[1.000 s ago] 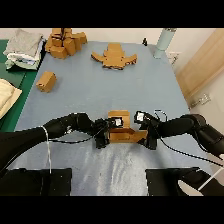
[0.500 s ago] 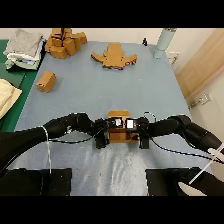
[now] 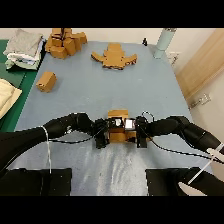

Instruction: Fold the box.

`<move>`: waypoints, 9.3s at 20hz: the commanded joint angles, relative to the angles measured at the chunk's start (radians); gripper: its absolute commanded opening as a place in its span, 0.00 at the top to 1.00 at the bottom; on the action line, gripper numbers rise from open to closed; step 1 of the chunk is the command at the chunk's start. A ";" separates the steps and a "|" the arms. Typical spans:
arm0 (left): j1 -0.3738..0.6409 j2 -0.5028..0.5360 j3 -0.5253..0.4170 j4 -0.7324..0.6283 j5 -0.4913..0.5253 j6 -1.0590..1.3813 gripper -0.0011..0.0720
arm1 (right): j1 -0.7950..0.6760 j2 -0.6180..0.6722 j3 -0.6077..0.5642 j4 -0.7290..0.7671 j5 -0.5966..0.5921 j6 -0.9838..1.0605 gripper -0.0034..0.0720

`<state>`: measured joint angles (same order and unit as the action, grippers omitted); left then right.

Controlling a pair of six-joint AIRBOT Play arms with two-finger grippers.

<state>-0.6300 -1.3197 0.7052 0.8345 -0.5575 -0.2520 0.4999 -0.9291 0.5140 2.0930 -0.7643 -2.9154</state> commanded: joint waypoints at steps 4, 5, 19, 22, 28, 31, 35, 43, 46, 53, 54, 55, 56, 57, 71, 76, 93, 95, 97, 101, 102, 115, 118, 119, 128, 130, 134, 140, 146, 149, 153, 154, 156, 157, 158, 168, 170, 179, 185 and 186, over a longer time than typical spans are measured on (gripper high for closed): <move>0.000 -0.001 0.000 0.000 0.000 0.000 0.47 | 0.001 0.000 -0.034 0.034 0.000 -0.010 0.16; 0.000 -0.001 0.000 0.000 0.000 0.000 0.47 | 0.001 0.000 -0.034 0.035 0.001 -0.010 0.16; 0.000 -0.001 0.000 0.000 0.000 0.000 0.47 | -0.015 0.201 0.048 -0.853 -0.215 1.227 0.95; 0.000 -0.001 0.000 0.000 0.000 0.000 0.47 | -0.134 0.161 0.047 -0.995 -0.285 1.643 0.95; 0.000 -0.001 0.000 0.000 0.000 0.000 0.47 | -0.294 -0.047 0.047 -0.346 -0.248 1.426 0.95; 0.000 -0.001 0.000 0.000 0.000 0.000 0.47 | -0.275 -0.051 0.047 -0.166 -0.219 1.336 0.95; 0.000 -0.001 0.000 0.000 0.000 0.000 0.47 | -0.261 -0.051 0.047 -0.162 -0.224 1.316 0.95; 0.000 -0.001 0.000 0.000 0.000 0.000 0.47 | -0.261 -0.048 0.052 -0.010 -0.239 1.178 0.95; 0.000 -0.001 0.000 0.000 0.000 0.000 0.47 | -0.261 -0.048 0.078 0.016 -0.249 1.178 0.95; 0.000 -0.001 0.000 0.000 0.000 0.000 0.47 | -0.261 -0.048 0.100 0.068 -0.269 1.178 0.56; 0.000 -0.001 0.000 0.000 0.000 0.000 0.47 | -0.261 -0.048 0.100 0.076 -0.270 1.178 0.56; 0.000 -0.001 0.000 0.000 0.000 0.000 0.47 | -0.261 -0.048 0.100 0.081 -0.270 1.179 0.56; 0.000 -0.001 0.000 0.000 0.000 0.000 0.47 | -0.261 -0.048 0.100 0.083 -0.273 1.179 0.56; 0.000 -0.001 0.000 0.000 0.000 0.000 0.47 | -0.261 -0.048 0.100 0.086 -0.278 1.179 0.56; 0.000 -0.001 0.000 0.000 0.000 0.000 0.47 | 0.044 -0.144 0.188 -0.232 -0.180 1.606 0.40; 0.000 -0.001 0.000 0.000 0.000 0.000 0.47 | 0.192 -0.203 0.275 -0.470 -0.244 1.949 0.40; 0.000 -0.001 0.000 0.000 0.000 0.000 0.47 | 0.257 -0.341 0.328 -0.572 -0.257 2.152 0.77; 0.000 -0.001 0.000 0.000 0.000 0.000 0.47 | 0.257 -0.341 0.328 -0.550 -0.257 2.143 0.46; 0.000 -0.001 0.000 0.000 0.000 0.000 0.47 | 0.257 -0.341 0.328 -0.526 -0.259 2.128 0.46; 0.000 -0.001 0.000 0.000 0.000 0.000 0.47 | 0.257 -0.341 0.328 -0.515 -0.293 2.130 0.46; 0.000 -0.001 0.000 0.000 0.000 0.000 0.47 | 0.256 -0.341 0.328 -0.520 -0.303 2.130 0.53; 0.000 -0.001 0.000 0.000 0.000 0.000 0.47 | 0.257 -0.341 0.328 -0.566 -0.340 2.182 0.45; 0.000 -0.001 0.000 0.000 0.000 0.000 0.47 | 0.257 -0.341 0.328 -0.554 -0.340 2.183 0.45; 0.000 -0.001 0.000 0.000 0.000 0.000 0.47 | 0.256 -0.341 0.328 -0.548 -0.344 2.189 0.45; 0.000 -0.001 0.000 0.000 0.000 0.000 0.47 | 0.257 -0.343 0.334 -0.544 -0.344 2.245 0.92; 0.000 -0.001 0.000 0.000 0.000 0.000 0.47 | 0.257 -0.343 0.335 -0.549 -0.343 2.241 0.95; 0.000 -0.001 0.000 0.000 0.000 0.000 0.47 | 0.257 -0.341 0.336 -0.549 -0.336 2.215 0.53; 0.000 -0.001 0.000 0.000 0.000 0.000 0.47 | 0.256 -0.316 0.400 -0.524 -0.363 2.196 0.53; 0.000 -0.001 0.000 0.000 0.000 0.000 0.47 | 0.256 -0.310 0.434 -0.526 -0.451 2.194 0.53; 0.000 -0.001 0.000 0.000 0.000 0.000 0.47 | 0.256 -0.310 0.435 -0.526 -0.477 2.192 0.53; 0.000 -0.001 0.000 0.000 0.000 0.000 0.47 | 0.256 -0.310 0.435 -0.526 -0.497 2.189 0.53; 0.000 -0.001 0.000 0.000 0.000 0.000 0.47 | 0.257 -0.310 0.435 -0.525 -0.497 2.188 0.53; 0.000 -0.001 0.000 0.000 0.000 0.000 0.47 | 0.256 -0.310 0.437 -0.521 -0.497 2.181 0.53; 0.000 -0.001 0.000 0.000 0.000 0.000 0.47 | 0.256 -0.310 0.441 -0.521 -0.498 2.179 0.53; 0.000 -0.001 0.000 0.000 0.000 0.000 0.47 | 0.256 -0.308 0.445 -0.521 -0.498 2.177 0.53; 0.000 -0.001 0.000 0.000 0.000 0.000 0.47 | 0.254 -0.289 0.472 -0.545 -0.554 2.178 0.60; 0.000 -0.001 0.000 0.000 0.000 0.000 0.47 | 0.254 -0.281 0.472 -0.545 -0.554 2.178 0.60; 0.000 -0.001 0.000 0.000 0.000 0.000 0.47 | 0.254 -0.274 0.472 -0.558 -0.565 2.168 0.95; 0.000 -0.001 0.000 0.000 0.000 0.000 0.47 | 0.166 -0.275 0.472 -0.700 -0.670 2.102 0.95; 0.000 -0.001 0.000 0.000 0.000 0.000 0.47 | 0.099 -0.275 0.472 -0.702 -0.665 2.052 0.95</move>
<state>-0.6300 -1.3197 0.7052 0.8345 -0.5575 -0.2520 0.6899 -1.2041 0.9848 1.4559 -1.3911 -0.7872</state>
